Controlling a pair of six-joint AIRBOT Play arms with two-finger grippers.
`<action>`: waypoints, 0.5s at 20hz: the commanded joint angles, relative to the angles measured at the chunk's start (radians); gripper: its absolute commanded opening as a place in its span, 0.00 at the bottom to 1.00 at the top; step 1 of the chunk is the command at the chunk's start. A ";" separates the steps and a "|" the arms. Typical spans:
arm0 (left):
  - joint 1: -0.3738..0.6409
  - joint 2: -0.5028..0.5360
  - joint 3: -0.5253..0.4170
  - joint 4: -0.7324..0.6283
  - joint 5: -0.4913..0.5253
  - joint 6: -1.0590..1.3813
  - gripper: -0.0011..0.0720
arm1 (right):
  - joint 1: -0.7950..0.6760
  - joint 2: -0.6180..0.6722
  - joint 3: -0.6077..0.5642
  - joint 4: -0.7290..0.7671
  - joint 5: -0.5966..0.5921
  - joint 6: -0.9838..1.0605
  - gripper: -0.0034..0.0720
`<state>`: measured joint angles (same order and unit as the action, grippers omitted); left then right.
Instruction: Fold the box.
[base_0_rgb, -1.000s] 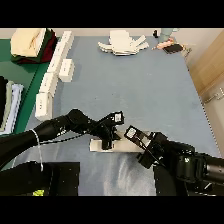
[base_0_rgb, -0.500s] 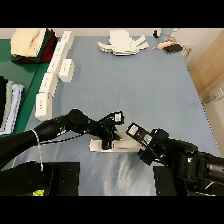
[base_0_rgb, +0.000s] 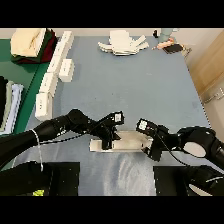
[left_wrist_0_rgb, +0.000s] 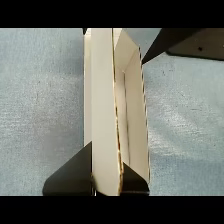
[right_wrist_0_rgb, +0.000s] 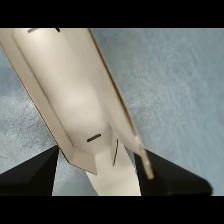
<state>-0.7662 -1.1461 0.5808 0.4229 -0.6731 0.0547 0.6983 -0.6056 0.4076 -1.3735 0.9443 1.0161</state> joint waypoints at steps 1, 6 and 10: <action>-0.001 0.001 0.000 0.000 0.000 0.000 0.04 | -0.235 -0.068 -0.008 0.350 0.021 -0.494 1.00; -0.001 0.001 0.000 0.000 0.001 0.000 0.04 | -0.314 -0.193 -0.006 0.390 0.025 -0.529 1.00; -0.001 0.001 0.000 0.000 0.000 0.000 0.04 | -0.319 -0.177 -0.005 0.292 0.064 -0.441 1.00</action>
<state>-0.7662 -1.1461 0.5808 0.4225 -0.6727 0.0547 0.3969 -0.7761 0.4019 -1.0515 0.9855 0.5636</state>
